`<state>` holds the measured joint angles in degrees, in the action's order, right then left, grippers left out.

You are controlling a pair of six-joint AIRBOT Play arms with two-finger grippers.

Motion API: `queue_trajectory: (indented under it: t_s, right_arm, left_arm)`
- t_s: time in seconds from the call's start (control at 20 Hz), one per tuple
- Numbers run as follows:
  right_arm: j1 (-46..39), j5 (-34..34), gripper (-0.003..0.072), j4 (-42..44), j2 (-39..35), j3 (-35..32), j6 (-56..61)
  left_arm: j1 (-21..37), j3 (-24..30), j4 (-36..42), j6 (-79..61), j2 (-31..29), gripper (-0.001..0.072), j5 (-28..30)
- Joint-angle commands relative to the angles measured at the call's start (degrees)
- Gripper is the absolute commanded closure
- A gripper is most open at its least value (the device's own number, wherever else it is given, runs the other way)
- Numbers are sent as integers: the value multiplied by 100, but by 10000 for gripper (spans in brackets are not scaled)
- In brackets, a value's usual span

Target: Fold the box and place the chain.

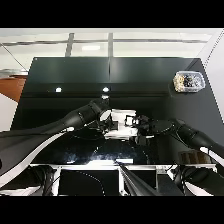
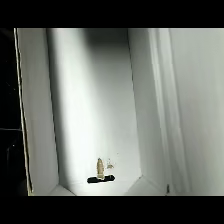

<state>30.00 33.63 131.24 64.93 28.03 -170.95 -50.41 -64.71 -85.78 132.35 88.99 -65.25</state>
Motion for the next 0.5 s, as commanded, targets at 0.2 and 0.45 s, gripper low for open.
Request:
queue_trajectory:
  t_s: [0.2, 0.45]
  right_arm:
    - [-13, 496, -21, -1263, -957, 149, 627]
    - [-22, 662, -21, -1408, -774, 142, 400]
  left_arm:
    - [9, 50, -555, 20, -332, 683, -232]
    - [26, 415, -337, 101, -352, 683, 197]
